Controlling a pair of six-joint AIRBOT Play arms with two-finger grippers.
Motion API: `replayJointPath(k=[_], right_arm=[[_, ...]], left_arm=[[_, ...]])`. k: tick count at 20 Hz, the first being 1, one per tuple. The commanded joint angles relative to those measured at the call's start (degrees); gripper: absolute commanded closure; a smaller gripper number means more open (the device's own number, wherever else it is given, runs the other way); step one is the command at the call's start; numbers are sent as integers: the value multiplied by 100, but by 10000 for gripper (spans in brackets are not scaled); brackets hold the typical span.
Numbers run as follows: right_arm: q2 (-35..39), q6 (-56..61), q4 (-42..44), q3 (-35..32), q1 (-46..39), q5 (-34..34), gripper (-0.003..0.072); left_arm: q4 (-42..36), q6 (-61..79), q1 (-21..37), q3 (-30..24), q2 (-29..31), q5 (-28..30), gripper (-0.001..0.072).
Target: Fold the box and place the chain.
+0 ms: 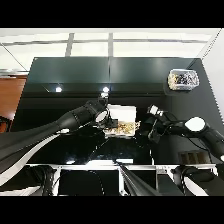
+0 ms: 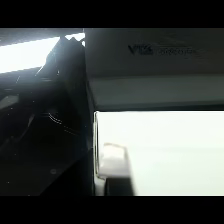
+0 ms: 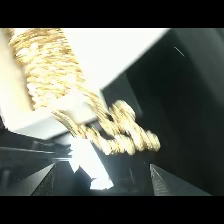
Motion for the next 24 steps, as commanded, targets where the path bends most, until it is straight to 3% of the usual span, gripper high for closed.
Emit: replayJointPath(k=[1, 6, 14, 24], right_arm=[[-776, -1985, 503, 258, 155, -118, -31], [-1335, -2083, 341, 702, 225, -101, -31], [-1421, -2037, 125, 717, 225, 166, -31], [-1624, -1902, 125, 717, 225, -33, -30]], left_arm=[[2, 2, 2, -4, 0, -4, 678], [2, 2, 0, -4, 0, -4, 678], [2, 2, 0, -4, 0, -4, 678], [2, 2, 0, -4, 0, -4, 678]])
